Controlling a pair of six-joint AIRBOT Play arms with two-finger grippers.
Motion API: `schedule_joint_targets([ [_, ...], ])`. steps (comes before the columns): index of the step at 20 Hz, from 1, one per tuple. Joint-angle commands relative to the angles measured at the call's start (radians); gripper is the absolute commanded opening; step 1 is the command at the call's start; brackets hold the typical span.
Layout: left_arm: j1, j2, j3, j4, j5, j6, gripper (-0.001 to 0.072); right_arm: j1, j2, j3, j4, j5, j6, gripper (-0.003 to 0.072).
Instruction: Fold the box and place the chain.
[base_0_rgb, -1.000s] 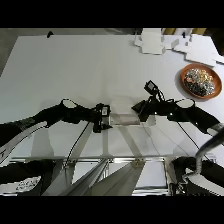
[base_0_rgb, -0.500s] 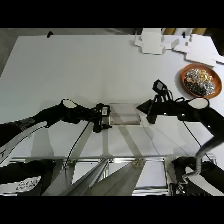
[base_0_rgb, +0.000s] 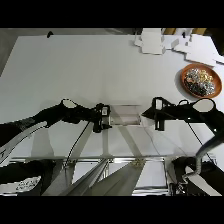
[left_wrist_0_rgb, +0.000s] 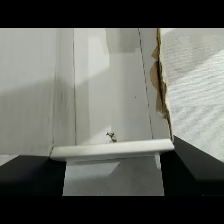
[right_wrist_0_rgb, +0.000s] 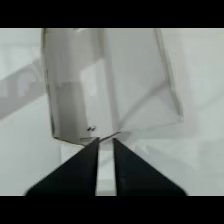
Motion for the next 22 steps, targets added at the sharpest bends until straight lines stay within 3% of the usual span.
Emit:
schedule_joint_targets([
  [1, 0.000, 0.000, 0.001, 0.000, 0.000, 0.000, 0.0150, 0.060, -0.014, -0.001, -0.103, -0.024, -0.031, 0.0183],
  [3, 0.000, 0.000, 0.001, 0.000, 0.000, 0.000, 0.0150, 0.061, -0.040, -0.002, -0.098, -0.024, -0.031, 0.0178],
  [5, 0.000, 0.000, 0.001, 0.000, 0.000, 0.000, 0.0150, 0.061, -0.062, -0.005, -0.092, -0.053, -0.032, 0.0115],
  [11, 0.000, 0.000, 0.001, 0.000, 0.000, 0.000, 0.0150, 0.060, -0.138, -0.008, -0.092, -0.057, -0.032, 0.0116],
  [14, 0.000, 0.000, 0.001, 0.000, 0.000, 0.000, 0.0150, 0.060, -0.122, -0.008, -0.084, -0.060, -0.031, 0.0150],
  [17, 0.000, 0.000, 0.001, 0.000, 0.000, 0.000, 0.0150, 0.060, -0.021, -0.008, -0.042, -0.056, -0.031, 0.0292],
  [20, 0.000, 0.000, 0.001, 0.000, 0.000, 0.000, 0.0150, 0.051, 0.023, -0.008, -0.050, -0.055, -0.031, 0.0287],
  [22, 0.000, 0.000, 0.001, 0.000, 0.000, 0.000, 0.0150, 0.019, 0.004, -0.008, -0.050, -0.055, -0.024, 0.0237],
])
